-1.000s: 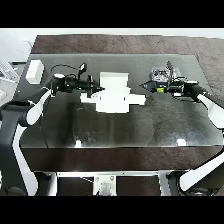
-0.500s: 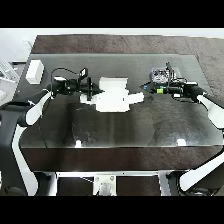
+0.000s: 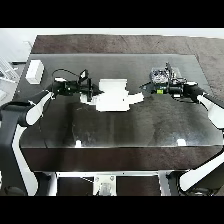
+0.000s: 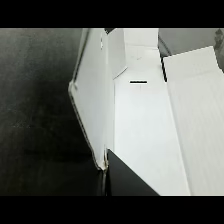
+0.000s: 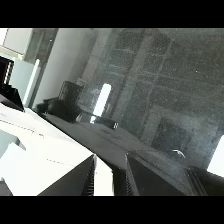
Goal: Fold the box and place the chain.
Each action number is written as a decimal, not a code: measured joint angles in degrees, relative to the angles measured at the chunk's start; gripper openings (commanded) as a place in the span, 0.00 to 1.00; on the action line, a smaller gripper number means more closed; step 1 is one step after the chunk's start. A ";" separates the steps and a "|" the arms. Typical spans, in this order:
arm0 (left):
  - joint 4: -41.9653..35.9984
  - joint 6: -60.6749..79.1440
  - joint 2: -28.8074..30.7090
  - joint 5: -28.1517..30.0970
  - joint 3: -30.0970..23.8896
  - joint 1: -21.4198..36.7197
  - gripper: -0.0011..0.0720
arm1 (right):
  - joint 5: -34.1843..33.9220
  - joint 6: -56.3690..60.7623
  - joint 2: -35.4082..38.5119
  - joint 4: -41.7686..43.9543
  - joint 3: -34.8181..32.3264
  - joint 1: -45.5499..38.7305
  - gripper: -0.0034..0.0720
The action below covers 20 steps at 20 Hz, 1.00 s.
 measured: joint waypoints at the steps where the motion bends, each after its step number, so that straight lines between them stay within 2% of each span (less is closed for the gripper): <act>1: -0.11 0.00 -0.11 0.02 -0.02 0.02 0.03 | 0.00 -0.02 0.00 0.00 0.00 0.00 0.36; 14: -0.20 -0.13 -0.98 0.39 0.00 0.02 0.04 | 0.00 -2.47 0.17 0.00 -0.02 0.00 0.36; 15: -0.17 -0.15 -0.98 0.39 0.00 0.02 0.04 | 0.00 -3.43 0.57 -0.02 -0.13 0.00 0.33; 20: 0.02 -0.15 -0.98 0.13 0.00 0.02 0.04 | -0.04 -9.31 7.61 0.04 -4.59 0.94 0.32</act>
